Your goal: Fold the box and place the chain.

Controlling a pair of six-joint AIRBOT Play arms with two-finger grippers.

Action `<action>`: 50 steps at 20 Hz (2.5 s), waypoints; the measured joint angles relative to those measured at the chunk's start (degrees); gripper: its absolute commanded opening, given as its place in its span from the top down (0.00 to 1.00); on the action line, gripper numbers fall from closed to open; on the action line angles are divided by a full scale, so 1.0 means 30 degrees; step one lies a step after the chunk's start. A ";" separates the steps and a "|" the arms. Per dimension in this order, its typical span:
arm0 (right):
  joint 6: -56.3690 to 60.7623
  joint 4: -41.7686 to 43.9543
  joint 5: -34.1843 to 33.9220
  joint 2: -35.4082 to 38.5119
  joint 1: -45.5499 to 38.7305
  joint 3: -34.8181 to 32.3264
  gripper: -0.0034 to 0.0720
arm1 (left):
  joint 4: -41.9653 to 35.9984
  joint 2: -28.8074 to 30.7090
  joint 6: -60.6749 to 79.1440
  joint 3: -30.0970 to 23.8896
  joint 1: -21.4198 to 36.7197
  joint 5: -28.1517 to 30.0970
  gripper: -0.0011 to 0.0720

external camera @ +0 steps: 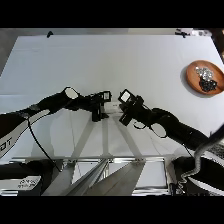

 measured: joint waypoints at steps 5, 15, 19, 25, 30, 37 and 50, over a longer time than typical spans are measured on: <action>-0.0007 -0.1319 -0.0685 -0.0160 0.1209 -0.1064 0.94 | 0.0015 0.0000 0.0044 0.0000 0.0000 0.0000 0.29; -0.0860 -0.2667 -0.1333 -0.0197 0.1967 -0.1923 0.94 | -0.0015 0.0000 -0.0029 0.0000 0.0000 -0.0015 0.29; -0.0918 -0.2688 -0.2637 0.0000 0.2004 -0.2004 0.94 | -0.0175 0.0000 -0.0277 0.0000 0.0000 -0.0036 0.29; -0.0925 -0.2463 -0.4896 0.0306 0.2157 -0.1982 0.94 | -0.0117 0.0000 -0.0095 0.0000 0.0000 -0.0029 0.29; -0.0925 -0.1858 -0.5639 0.0357 0.2397 -0.1989 0.94 | -0.0058 0.0000 -0.0044 0.0000 0.0000 -0.0015 0.29; -0.1523 -0.1581 0.0291 0.4809 0.0444 -0.1996 0.94 | -0.0051 0.0000 -0.0036 0.0000 0.0000 -0.0007 0.29; 0.3395 -0.1647 1.5540 1.6400 -0.5668 -0.1996 0.94 | -0.0051 0.0000 -0.0044 0.0000 0.0000 -0.0007 0.30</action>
